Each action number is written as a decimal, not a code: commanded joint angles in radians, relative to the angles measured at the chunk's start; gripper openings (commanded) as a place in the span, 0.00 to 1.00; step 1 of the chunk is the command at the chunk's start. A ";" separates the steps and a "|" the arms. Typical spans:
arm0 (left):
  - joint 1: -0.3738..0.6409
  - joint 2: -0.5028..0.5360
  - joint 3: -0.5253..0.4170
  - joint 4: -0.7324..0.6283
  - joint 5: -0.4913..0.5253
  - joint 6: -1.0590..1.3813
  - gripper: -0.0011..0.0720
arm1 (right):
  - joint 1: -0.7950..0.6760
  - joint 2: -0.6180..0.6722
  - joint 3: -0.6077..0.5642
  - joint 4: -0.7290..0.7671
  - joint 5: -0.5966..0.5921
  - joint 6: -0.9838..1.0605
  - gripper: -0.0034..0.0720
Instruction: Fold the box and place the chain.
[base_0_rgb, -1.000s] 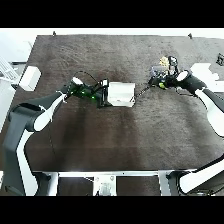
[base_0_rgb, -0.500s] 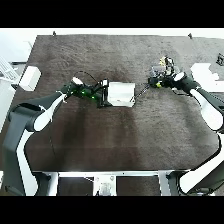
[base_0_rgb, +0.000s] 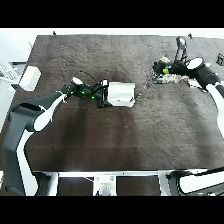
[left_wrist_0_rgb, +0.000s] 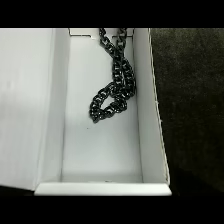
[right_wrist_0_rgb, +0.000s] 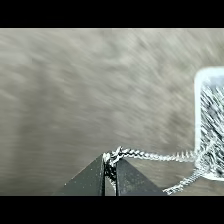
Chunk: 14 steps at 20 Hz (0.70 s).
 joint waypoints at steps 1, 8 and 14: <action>0.000 0.000 0.000 0.000 0.000 0.000 0.73 | 0.028 0.128 0.001 -0.003 0.047 0.024 0.06; 0.000 0.000 0.000 0.000 0.000 0.000 0.73 | 0.150 0.298 0.001 -0.051 0.109 0.037 0.06; 0.000 0.000 0.000 0.000 0.000 0.000 0.73 | 0.267 0.393 0.001 -0.290 0.204 0.212 0.06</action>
